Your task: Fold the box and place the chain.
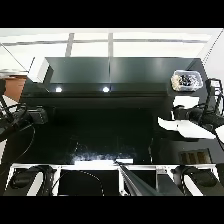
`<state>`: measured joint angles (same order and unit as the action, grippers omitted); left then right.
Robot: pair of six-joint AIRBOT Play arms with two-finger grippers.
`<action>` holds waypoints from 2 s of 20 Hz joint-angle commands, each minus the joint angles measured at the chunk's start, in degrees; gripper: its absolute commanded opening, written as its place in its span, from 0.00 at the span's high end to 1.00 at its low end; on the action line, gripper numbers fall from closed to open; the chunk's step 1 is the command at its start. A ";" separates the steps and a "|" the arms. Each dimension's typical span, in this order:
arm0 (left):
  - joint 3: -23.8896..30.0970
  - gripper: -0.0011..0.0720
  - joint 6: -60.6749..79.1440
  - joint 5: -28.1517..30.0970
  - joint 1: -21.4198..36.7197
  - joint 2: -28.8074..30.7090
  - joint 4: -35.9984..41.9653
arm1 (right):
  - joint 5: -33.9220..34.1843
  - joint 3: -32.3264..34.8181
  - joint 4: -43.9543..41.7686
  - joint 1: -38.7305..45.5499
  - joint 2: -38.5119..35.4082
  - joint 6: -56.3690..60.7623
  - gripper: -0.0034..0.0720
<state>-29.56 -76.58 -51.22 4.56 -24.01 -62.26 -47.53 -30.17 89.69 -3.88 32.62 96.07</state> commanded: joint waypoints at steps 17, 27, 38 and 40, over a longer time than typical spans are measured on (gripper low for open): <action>-2.38 0.02 -0.15 -1.84 0.02 -7.08 2.99 | -24.96 -32.98 -31.41 73.46 47.95 -39.32 0.02; -2.36 0.02 -0.15 -1.49 0.02 -7.08 2.93 | -42.12 -38.58 -37.90 74.10 65.59 -44.83 0.02; -2.36 0.02 -0.17 -1.75 0.02 -7.10 4.48 | -41.66 -39.87 -30.18 65.20 68.37 -47.04 0.25; -2.36 0.02 -0.17 -1.70 0.02 -7.10 4.44 | -43.04 -39.89 -30.05 65.26 68.37 -47.04 0.25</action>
<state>-31.88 -76.75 -52.90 4.56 -31.07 -58.22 -89.12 -69.89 56.49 62.17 100.79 49.19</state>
